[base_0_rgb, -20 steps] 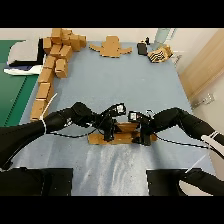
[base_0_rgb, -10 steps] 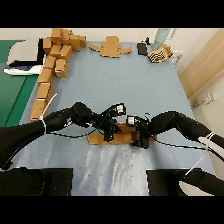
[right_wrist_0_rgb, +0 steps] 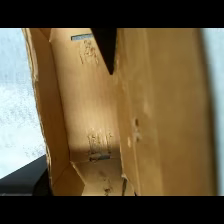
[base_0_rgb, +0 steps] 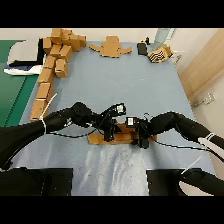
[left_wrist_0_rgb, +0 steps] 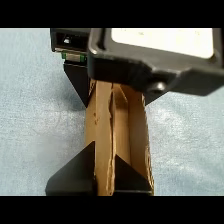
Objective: Fold the box.
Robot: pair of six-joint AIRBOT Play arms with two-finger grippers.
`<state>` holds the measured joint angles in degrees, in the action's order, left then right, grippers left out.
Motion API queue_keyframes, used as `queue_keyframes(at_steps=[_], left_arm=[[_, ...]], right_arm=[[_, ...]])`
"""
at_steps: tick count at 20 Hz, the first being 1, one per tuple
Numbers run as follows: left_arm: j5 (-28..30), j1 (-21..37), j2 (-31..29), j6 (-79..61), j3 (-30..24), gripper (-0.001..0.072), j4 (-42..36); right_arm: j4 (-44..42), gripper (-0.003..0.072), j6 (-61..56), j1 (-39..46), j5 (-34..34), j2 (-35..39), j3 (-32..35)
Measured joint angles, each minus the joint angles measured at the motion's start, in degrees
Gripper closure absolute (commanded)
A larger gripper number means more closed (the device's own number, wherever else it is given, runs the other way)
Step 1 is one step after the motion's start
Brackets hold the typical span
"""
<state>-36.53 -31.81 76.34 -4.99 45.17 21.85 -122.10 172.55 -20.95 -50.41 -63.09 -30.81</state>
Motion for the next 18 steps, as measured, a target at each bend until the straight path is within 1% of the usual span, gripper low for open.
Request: queue_keyframes(at_steps=[8, 18], left_arm=[[0.0, 0.0, 0.0, 0.0, 0.0, 0.0698, 0.0], [0.0, 0.0, 0.0, 0.0, 0.0, 0.0698, 0.0]], right_arm=[[1.2, 0.0108, -0.1, 1.2, -2.6, 1.5, 0.2], [-1.4, 0.0108, -0.1, 1.9, -1.0, 1.9, 1.0]])
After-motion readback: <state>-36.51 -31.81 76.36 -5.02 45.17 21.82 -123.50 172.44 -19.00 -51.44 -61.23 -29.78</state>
